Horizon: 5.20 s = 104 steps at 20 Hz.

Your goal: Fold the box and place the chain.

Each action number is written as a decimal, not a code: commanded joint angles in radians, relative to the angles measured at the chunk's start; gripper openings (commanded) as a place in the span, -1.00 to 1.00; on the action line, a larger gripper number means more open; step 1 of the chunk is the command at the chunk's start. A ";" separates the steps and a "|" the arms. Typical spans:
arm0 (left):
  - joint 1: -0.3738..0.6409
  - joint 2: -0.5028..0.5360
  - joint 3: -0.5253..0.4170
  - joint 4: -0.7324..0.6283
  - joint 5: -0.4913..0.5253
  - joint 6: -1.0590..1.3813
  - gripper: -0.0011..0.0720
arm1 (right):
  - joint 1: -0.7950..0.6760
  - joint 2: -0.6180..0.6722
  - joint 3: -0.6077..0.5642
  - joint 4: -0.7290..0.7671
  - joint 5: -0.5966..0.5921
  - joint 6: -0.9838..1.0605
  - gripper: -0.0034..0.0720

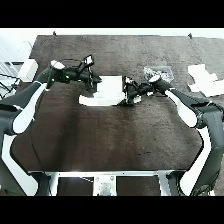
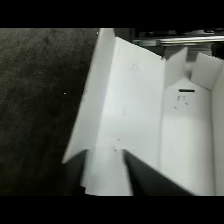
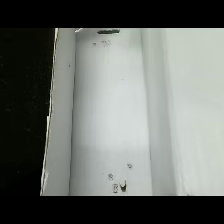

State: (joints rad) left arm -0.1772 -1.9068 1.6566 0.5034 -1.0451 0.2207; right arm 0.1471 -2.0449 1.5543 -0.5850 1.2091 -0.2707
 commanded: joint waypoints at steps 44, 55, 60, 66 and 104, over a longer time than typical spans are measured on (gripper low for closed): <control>-0.063 0.002 -0.103 0.213 0.004 -0.091 -0.34 | 0.001 0.000 0.000 0.001 0.000 0.000 0.65; -0.063 -0.040 -0.103 0.174 -0.033 -0.081 -0.25 | 0.001 0.000 0.000 0.001 0.000 0.000 0.65; -0.063 -0.044 -0.103 0.164 -0.029 -0.081 -0.25 | 0.001 0.000 0.000 0.001 0.000 0.000 0.65; -0.063 -0.044 -0.103 0.161 -0.038 -0.082 0.57 | 0.001 0.000 0.000 0.001 0.000 0.000 0.65; 0.184 0.356 -0.421 0.342 0.023 -1.251 -0.93 | 0.001 0.000 0.000 0.001 0.000 0.000 0.65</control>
State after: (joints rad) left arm -0.0040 -1.5562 1.2659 0.8040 -1.0363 -0.9295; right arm 0.1471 -2.0449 1.5543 -0.5842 1.2087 -0.2710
